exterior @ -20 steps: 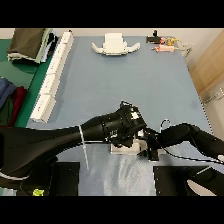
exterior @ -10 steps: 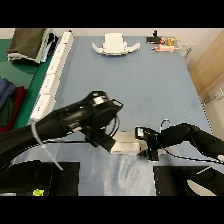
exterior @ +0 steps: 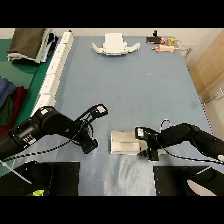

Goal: Fold the box.

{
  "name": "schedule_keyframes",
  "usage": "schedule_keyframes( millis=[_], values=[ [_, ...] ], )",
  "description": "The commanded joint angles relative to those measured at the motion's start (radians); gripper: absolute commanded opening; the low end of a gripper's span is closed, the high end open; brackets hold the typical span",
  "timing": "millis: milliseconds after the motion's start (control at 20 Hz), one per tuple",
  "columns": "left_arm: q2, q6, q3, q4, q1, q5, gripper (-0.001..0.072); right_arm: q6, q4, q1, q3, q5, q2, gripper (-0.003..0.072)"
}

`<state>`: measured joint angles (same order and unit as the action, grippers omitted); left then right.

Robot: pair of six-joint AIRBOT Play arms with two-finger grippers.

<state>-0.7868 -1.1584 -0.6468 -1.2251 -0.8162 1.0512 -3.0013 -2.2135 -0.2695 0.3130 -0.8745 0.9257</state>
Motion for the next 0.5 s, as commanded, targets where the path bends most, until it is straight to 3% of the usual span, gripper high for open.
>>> schedule_keyframes(
  millis=[0,300,450],
  values=[
    [0.003,0.356,0.095,0.025,0.037,-0.247,0.0699,0.0,0.0,0.0,0.0,0.0,0.0,0.052],
    [-0.152,0.623,0.103,0.102,0.037,-0.377,0.0699,0.0,0.0,0.0,0.0,0.0,0.0,0.0521],
    [-0.172,0.679,0.106,0.203,0.037,-0.364,0.0699,0.0,0.0,0.0,0.0,0.0,0.0,0.052]
  ],
)
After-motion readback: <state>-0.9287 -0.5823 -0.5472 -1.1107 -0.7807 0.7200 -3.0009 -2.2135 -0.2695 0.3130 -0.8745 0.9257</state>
